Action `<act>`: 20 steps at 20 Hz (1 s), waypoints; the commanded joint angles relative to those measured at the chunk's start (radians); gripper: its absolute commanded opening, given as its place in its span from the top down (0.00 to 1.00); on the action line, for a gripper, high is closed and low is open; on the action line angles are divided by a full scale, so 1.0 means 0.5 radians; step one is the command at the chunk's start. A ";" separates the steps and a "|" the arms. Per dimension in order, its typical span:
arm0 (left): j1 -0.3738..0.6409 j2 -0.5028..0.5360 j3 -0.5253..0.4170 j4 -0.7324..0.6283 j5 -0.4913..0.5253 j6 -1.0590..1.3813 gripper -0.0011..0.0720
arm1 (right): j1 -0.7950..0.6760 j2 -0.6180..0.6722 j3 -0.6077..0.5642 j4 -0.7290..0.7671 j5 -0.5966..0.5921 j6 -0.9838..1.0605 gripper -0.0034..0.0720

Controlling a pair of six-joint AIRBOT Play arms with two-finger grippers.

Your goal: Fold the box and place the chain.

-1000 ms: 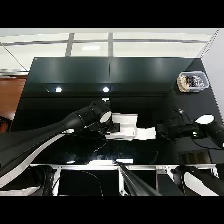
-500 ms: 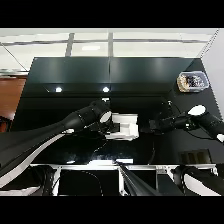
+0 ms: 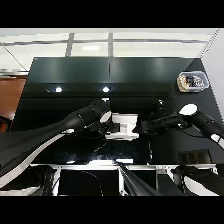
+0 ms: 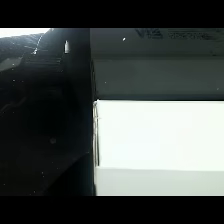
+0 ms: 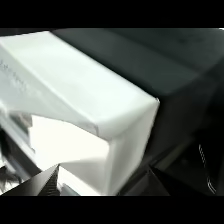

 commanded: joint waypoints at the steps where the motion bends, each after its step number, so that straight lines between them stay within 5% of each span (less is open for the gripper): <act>1: 0.001 -0.002 0.001 -0.005 -0.002 0.001 0.95 | 0.273 -0.002 0.072 -0.194 -0.294 0.354 0.12; 2: 0.001 -0.002 0.001 -0.005 -0.002 0.001 0.95 | 0.360 -0.002 0.122 -0.336 -0.336 0.491 0.21; 5: 0.001 -0.002 0.001 -0.006 -0.002 0.001 0.95 | 0.581 -0.002 0.273 -0.894 -0.377 1.043 0.22; 10: 0.001 -0.002 0.001 -0.007 -0.001 0.001 0.95 | 0.798 -0.002 0.376 -1.193 -0.361 1.464 0.23; 12: 0.001 -0.002 0.001 -0.006 -0.001 0.001 0.95 | 0.861 -0.003 0.401 -1.298 -0.349 1.583 0.54; 20: 0.001 -0.002 0.001 -0.006 -0.001 0.001 0.95 | 1.023 -0.118 0.575 -1.667 -0.085 2.036 0.55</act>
